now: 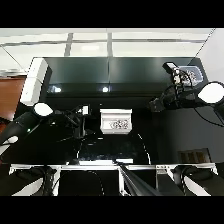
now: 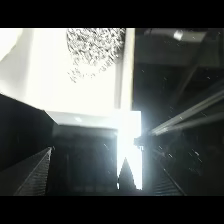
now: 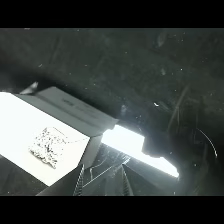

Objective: Fold the box and place the chain.

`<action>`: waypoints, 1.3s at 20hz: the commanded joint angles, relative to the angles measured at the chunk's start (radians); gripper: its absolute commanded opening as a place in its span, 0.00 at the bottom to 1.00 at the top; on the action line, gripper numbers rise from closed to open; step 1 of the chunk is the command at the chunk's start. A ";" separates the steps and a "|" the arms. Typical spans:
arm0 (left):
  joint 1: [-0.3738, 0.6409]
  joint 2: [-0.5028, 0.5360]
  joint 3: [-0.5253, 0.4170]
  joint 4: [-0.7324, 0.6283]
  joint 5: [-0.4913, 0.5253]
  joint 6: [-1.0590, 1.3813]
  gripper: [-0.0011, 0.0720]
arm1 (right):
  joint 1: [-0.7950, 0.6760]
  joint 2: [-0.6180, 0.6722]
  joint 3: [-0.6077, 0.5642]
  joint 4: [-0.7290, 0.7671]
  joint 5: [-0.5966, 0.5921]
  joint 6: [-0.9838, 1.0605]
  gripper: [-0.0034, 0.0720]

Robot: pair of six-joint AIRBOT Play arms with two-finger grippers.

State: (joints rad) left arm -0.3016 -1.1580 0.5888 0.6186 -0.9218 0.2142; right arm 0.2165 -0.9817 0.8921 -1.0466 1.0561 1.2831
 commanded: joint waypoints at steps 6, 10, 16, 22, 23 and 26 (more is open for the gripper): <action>-0.019 -0.161 0.033 -0.164 0.051 0.140 1.00 | 0.000 0.000 0.000 -0.002 -0.014 0.000 0.44; -0.036 -0.187 0.064 -0.158 0.056 0.117 1.00 | 0.000 0.000 0.000 -0.002 -0.014 0.000 0.44; -0.071 -0.188 0.067 -0.107 0.056 0.118 0.99 | 0.000 0.000 0.000 -0.002 -0.046 0.000 0.44; -0.135 -0.201 0.082 -0.120 0.124 0.119 0.99 | 0.000 -0.008 0.000 -0.002 -0.060 0.000 0.44; -0.135 -0.201 0.082 -0.121 0.124 0.118 0.99 | 0.000 -0.008 0.000 -0.002 -0.060 0.000 0.44; -0.134 -0.201 0.083 -0.119 0.117 0.120 0.67 | 0.004 -0.010 -0.007 -0.002 -0.114 0.000 0.44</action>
State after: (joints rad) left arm -0.4290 -1.3567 0.6693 0.4961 -0.8097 0.3325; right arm 0.2173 -0.9890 0.8898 -1.0481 0.9852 1.2827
